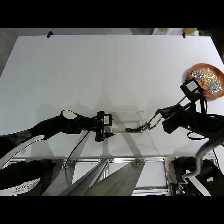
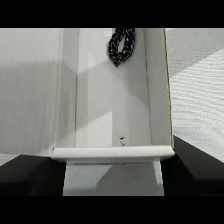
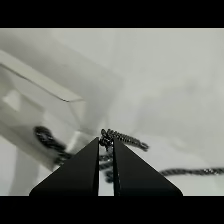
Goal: Fold the box and place the chain.
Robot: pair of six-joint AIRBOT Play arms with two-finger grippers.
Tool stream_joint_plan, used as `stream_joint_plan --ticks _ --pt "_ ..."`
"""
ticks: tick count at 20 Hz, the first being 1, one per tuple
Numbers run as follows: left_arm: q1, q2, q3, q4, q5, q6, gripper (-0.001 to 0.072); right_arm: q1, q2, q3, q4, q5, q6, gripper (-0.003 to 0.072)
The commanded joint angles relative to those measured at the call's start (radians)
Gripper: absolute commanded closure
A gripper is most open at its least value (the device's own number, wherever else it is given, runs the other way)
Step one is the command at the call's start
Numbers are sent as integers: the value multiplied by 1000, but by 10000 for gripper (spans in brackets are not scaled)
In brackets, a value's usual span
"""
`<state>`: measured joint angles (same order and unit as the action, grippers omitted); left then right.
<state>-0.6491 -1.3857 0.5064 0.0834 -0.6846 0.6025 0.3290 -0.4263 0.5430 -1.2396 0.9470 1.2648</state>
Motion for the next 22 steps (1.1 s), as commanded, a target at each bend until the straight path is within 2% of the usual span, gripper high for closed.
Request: stream_joint_plan --ticks 1,7,12,16,22 --pt "0 0 0 0 0 0 438 0 30 1 235 -17 -135 671" --pt "0 0 0 0 0 0 438 0 29 1 538 -20 -288 673" --pt "0 0 0 0 0 0 438 0 29 1 847 -29 -501 673" --pt "0 0 0 0 0 0 438 0 18 1 880 -55 -541 673" --pt "0 0 0 0 0 0 438 0 -103 1 841 -34 -563 671"
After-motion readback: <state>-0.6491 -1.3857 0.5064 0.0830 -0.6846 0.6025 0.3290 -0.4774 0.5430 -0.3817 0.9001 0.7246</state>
